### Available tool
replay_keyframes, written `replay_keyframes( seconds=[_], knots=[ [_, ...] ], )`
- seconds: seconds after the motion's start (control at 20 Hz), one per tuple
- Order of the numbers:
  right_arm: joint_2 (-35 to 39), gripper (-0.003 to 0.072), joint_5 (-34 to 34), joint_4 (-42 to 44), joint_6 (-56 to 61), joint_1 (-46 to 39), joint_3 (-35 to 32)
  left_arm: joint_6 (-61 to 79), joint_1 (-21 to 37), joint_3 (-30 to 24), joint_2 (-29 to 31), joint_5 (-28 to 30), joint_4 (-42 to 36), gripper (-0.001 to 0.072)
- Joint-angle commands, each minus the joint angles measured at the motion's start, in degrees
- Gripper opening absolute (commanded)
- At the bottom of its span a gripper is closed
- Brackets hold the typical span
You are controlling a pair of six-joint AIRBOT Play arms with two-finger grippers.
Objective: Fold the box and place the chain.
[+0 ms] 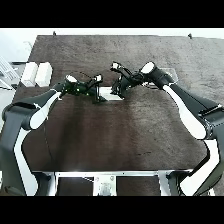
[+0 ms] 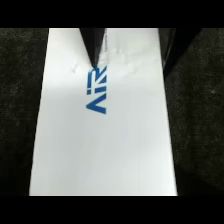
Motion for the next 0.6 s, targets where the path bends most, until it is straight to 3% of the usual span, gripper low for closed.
replay_keyframes(
  seconds=[0.0,0.1,0.15,0.2,0.4,0.55],
  knots=[
    [0.0,0.0311,3.9,1.7,0.4,0.0,-0.3,-0.1,0.0,0.0,0.0,0.0,0.0,0.0415],
    [0.0,0.0334,4.4,1.7,0.3,-0.2,-0.3,-0.1,0.0,0.0,0.0,0.0,0.0,0.0415],
    [0.0,0.0428,4.7,1.7,0.4,-0.4,-0.3,-0.1,0.0,0.0,0.0,0.0,0.0,0.0415],
    [0.0,0.0452,4.9,1.7,0.3,-0.4,-0.3,-0.1,0.0,0.0,0.0,0.0,0.0,0.0415],
    [0.0,0.0452,4.9,2.6,0.3,-2.1,0.2,-0.1,0.0,0.0,0.0,0.0,0.0,0.0415],
    [0.0,0.041,4.9,9.4,0.3,-4.5,1.2,-0.1,0.0,0.0,0.0,0.0,0.0,0.0415]
  ],
)
